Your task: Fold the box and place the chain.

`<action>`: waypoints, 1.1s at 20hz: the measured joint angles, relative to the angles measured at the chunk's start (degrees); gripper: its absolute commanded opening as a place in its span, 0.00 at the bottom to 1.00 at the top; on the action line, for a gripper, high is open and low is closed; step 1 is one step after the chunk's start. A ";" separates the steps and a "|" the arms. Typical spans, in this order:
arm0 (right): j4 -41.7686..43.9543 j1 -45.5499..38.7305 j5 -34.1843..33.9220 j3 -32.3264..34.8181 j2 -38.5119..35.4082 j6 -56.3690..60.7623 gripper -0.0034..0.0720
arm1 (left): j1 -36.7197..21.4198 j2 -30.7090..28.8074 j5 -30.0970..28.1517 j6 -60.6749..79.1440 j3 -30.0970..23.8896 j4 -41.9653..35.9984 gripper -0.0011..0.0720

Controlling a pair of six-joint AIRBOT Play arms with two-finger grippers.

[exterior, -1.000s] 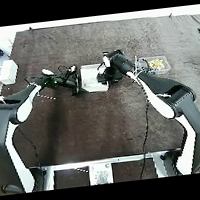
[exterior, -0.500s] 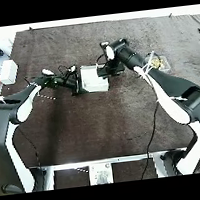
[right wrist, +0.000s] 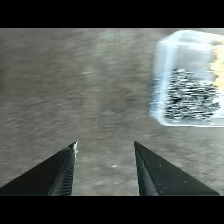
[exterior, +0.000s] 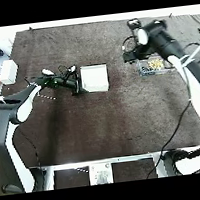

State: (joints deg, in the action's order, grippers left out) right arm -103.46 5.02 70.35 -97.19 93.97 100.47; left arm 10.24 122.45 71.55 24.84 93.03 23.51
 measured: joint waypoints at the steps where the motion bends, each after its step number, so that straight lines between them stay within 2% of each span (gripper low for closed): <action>1: 0.42 -2.29 -1.40 1.20 -0.85 -0.52 0.52 | 0.00 0.00 0.00 0.00 0.00 0.00 0.57; 2: 1.29 -4.61 -2.40 2.16 -1.29 -1.18 0.49 | 0.00 0.00 -0.02 0.00 0.00 0.00 0.57; 5: 5.14 -10.01 -5.14 3.65 -0.96 -3.56 0.49 | 0.00 0.00 -0.04 0.00 0.00 0.00 0.57; 9: 9.07 -14.93 -6.97 4.26 2.38 -7.65 0.49 | 0.00 0.00 -0.07 0.00 0.00 0.00 0.57; 16: 11.76 -16.74 -9.35 4.31 8.15 -12.11 0.49 | 0.00 0.00 -0.09 0.00 0.00 0.00 0.57; 22: 12.11 -16.98 -11.17 4.28 10.08 -13.99 0.49 | 0.00 0.00 -0.09 0.00 0.00 0.00 0.57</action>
State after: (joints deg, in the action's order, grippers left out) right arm -91.35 -11.97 59.18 -92.90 104.05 86.48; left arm 10.24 122.45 71.46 24.84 93.03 23.51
